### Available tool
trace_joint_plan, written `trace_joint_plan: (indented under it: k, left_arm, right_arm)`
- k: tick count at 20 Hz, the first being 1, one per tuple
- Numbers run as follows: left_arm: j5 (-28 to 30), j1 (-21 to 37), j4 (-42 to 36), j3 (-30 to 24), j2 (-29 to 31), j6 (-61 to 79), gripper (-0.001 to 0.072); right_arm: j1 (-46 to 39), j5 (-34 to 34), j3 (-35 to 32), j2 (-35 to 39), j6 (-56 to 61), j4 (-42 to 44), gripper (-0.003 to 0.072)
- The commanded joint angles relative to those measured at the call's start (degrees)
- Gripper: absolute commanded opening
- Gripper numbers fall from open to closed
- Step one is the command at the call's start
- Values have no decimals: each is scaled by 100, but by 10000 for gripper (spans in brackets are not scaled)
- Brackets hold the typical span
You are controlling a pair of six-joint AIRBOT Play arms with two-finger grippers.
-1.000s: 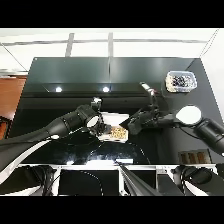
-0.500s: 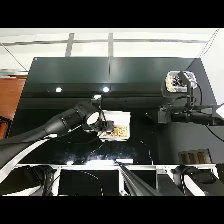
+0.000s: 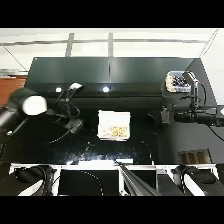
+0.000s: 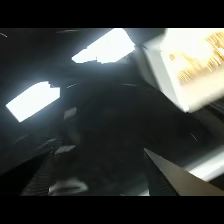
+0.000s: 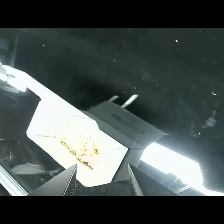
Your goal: Fold the box and place the chain.
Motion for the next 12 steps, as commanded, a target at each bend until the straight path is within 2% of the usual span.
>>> trace_joint_plan:
  k: [1, 2, 3, 5, 9, 12]
  left_arm:
    - [549, 1480, -2981, -1196, 485, 3856, 624]
    - [846, 1565, -3152, -1471, 437, 4802, 653]
    - [1145, 1528, -3156, -1705, 365, 5882, 713]
    - [1694, 1342, -2988, -1915, 72, 6924, 711]
    - [1886, 857, -2966, -1893, -802, 8428, 710]
    - [1989, 599, -3077, -1755, -1252, 8900, 709]
  right_arm:
    - [-4, 13, -4, 4, 0, -22, 394]
    - [-2, 13, -4, 4, 0, -24, 395]
    - [-2, 15, -4, 4, 0, -24, 395]
    - [-2, 61, -4, 4, 7, -26, 395]
    - [-2, 76, -4, 4, 87, -66, 395]
    - [-2, 83, -4, 4, 103, -59, 395]
